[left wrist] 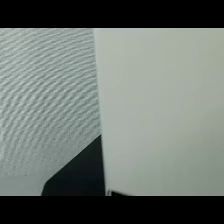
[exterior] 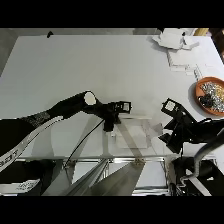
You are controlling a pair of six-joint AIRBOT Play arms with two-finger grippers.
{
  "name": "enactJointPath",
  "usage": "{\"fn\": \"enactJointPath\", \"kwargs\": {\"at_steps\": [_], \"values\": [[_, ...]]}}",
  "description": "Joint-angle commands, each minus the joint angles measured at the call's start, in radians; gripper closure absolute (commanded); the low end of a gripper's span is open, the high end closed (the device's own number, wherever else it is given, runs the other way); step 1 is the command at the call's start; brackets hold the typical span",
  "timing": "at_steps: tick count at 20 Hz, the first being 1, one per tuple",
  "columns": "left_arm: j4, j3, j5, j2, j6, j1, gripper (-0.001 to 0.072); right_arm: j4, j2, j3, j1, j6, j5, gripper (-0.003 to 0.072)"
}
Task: Fold the box and place the chain.
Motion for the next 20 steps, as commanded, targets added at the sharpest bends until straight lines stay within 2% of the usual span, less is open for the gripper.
{"fn": "enactJointPath", "kwargs": {"at_steps": [1, 4, 9, 16, 20], "values": [[-0.003, 0.0, -0.008, 0.0, 0.0, 0.0, 0.0698, 0.006, -0.001, -0.013, 0.001, -0.026, -0.003, 0.0222], [-0.003, 0.0, -0.004, 0.0, 0.0, 0.0, 0.0701, 0.006, -0.001, -0.013, 0.001, -0.026, -0.011, 0.0222], [-0.003, 0.0, 0.068, 0.0, 0.0, 0.0, 0.0705, 0.007, -0.001, -0.013, 0.001, -0.026, -0.057, 0.0222], [-0.003, 0.0, 0.063, 0.0, 0.0, 0.0, 0.0702, 0.006, -0.001, -0.013, 0.001, -0.026, -0.055, 0.0222], [-0.003, 0.0, -0.005, -0.002, 0.013, 0.0, 0.0705, 0.006, -0.001, -0.013, 0.001, -0.026, -0.056, 0.0222]]}}
